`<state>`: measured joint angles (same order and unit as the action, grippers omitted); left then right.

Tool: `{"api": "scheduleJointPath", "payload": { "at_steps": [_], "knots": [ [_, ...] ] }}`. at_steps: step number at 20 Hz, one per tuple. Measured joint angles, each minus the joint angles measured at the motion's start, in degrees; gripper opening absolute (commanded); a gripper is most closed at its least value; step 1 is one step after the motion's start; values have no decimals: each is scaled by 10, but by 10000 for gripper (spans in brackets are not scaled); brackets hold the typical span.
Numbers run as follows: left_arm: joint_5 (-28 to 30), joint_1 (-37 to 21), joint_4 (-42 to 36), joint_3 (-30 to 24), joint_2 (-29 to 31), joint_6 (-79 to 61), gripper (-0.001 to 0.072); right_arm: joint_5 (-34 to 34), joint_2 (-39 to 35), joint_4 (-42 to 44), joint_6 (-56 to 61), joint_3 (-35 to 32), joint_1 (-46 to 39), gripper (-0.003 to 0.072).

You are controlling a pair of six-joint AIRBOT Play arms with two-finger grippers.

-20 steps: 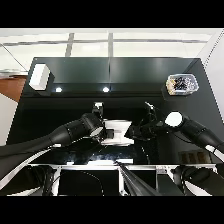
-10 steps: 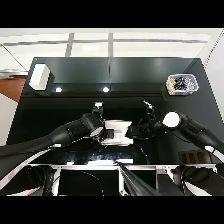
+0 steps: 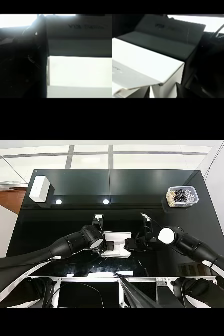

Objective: Fold the box and place the chain.

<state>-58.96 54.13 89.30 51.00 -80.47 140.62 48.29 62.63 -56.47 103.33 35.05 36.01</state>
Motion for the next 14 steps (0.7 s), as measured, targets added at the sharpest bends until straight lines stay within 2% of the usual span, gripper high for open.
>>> {"api": "scheduleJointPath", "payload": {
  "at_steps": [9,14],
  "knots": [
    [0,0,0,0,0,0,30,35,0,-172,160,46,66,357],
    [0,0,0,0,0,0,30,61,12,-223,220,72,94,357]
  ]
}}
